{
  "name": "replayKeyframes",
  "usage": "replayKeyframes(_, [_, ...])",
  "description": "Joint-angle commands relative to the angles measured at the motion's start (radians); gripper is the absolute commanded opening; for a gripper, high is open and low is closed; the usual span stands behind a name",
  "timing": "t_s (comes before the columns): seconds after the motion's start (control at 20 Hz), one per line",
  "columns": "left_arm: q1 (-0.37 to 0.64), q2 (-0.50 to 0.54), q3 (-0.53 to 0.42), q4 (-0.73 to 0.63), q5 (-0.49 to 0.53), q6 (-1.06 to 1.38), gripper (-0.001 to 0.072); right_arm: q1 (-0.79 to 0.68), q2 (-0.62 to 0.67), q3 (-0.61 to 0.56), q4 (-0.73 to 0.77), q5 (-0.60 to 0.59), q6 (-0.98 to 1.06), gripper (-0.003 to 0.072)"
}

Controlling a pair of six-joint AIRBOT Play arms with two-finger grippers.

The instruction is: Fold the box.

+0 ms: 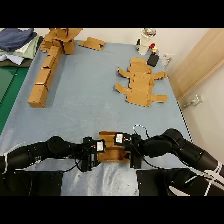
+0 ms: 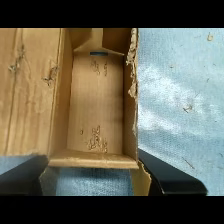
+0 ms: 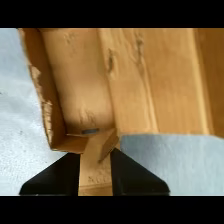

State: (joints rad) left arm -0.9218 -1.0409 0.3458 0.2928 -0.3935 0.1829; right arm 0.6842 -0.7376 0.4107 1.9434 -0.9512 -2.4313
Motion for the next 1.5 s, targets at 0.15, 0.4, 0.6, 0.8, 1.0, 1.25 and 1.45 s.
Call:
replayKeyframes(0.15, [0.0,0.0,0.001,0.0,0.0,0.0,0.0602,0.037,-0.01,-0.001,0.077,0.081,-0.121,0.0261])
replayKeyframes(0.4, [0.0,0.0,0.001,0.0,0.0,0.0,0.0602,0.041,-0.049,-0.003,0.081,0.084,-0.121,0.053])
replayKeyframes(0.6, [0.0,0.0,0.001,0.0,0.0,0.0,0.0602,0.041,-0.057,-0.003,0.08,0.074,-0.121,0.0531])
replayKeyframes(0.8, [0.0,0.0,0.001,0.0,0.0,0.0,0.0602,0.041,-0.057,-0.003,0.077,0.059,-0.12,0.0573])
replayKeyframes(1.0, [0.0,0.0,0.001,0.0,0.0,0.0,0.0602,0.041,-0.057,-0.003,0.077,0.059,-0.12,0.0596])
replayKeyframes(1.25, [0.0,0.0,0.001,0.0,0.0,0.0,0.0602,0.04,-0.057,-0.003,0.073,0.044,-0.114,0.0598])
replayKeyframes(1.45, [0.001,0.0,0.001,0.0,0.0,0.0,0.0602,0.04,-0.044,0.028,-0.061,-0.052,0.153,0.007])
